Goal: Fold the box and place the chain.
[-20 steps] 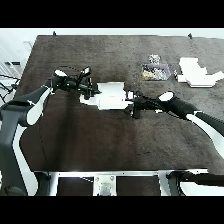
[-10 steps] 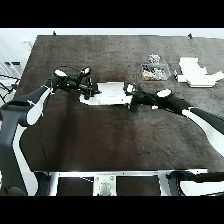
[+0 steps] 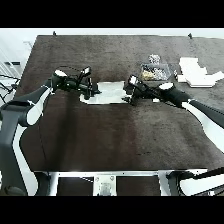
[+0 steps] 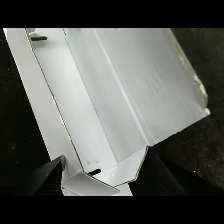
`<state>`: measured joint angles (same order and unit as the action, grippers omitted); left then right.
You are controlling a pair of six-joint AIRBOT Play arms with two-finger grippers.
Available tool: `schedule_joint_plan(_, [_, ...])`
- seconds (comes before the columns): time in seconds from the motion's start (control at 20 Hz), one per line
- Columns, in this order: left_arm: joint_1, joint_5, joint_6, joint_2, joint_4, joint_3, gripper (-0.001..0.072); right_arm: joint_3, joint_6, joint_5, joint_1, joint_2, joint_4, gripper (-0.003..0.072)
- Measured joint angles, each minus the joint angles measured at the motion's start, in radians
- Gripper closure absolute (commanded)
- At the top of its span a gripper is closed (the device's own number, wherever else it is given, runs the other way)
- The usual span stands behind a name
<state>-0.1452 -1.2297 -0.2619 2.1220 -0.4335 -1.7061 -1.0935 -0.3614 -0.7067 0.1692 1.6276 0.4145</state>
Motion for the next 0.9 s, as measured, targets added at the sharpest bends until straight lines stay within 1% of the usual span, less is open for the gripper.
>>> schedule_joint_plan(0.3, [0.000, 0.000, 0.000, 0.000, 0.000, 0.000, 0.0690, -0.086, 0.013, -0.142, -0.047, 0.058, 0.034, 0.0027])
schedule_joint_plan(0.75, [0.000, -0.001, 0.000, 0.000, 0.000, 0.000, 0.0689, -0.266, 0.080, -0.348, -0.072, 0.212, 0.117, 0.0020])
schedule_joint_plan(0.9, [0.000, -0.002, 0.000, 0.000, 0.000, 0.000, 0.0690, -0.303, 0.090, -0.399, -0.072, 0.247, 0.133, 0.0018])
